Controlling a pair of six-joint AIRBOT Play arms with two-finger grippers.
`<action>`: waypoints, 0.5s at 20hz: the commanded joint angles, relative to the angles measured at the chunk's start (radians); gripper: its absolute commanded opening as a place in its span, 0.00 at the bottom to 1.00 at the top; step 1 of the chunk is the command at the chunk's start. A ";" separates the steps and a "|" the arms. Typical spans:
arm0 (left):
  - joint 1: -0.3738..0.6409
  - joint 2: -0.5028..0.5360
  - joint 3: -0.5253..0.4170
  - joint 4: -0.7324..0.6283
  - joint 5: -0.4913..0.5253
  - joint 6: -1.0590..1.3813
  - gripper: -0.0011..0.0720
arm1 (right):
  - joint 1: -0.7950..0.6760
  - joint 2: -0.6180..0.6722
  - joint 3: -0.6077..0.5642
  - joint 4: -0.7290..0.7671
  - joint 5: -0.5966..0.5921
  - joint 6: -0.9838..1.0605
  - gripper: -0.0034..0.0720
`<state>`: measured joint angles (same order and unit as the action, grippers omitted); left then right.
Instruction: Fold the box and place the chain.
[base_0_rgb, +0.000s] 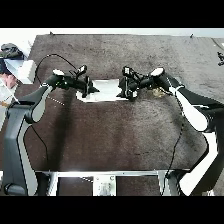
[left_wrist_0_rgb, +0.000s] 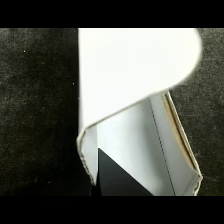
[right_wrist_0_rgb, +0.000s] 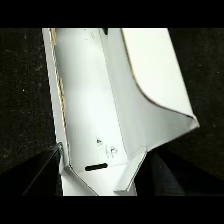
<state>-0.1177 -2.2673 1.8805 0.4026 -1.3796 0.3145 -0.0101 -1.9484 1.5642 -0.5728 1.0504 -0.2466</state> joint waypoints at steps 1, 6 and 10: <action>0.000 -0.001 0.000 0.001 0.000 0.000 0.03 | -0.003 -0.059 0.058 0.004 0.076 0.004 0.84; 0.000 -0.001 0.000 0.001 0.000 0.000 0.03 | -0.002 -0.106 0.092 0.015 0.099 0.003 0.84; 0.000 -0.001 0.000 0.001 0.000 0.000 0.03 | -0.001 -0.111 0.092 0.038 0.097 -0.015 0.84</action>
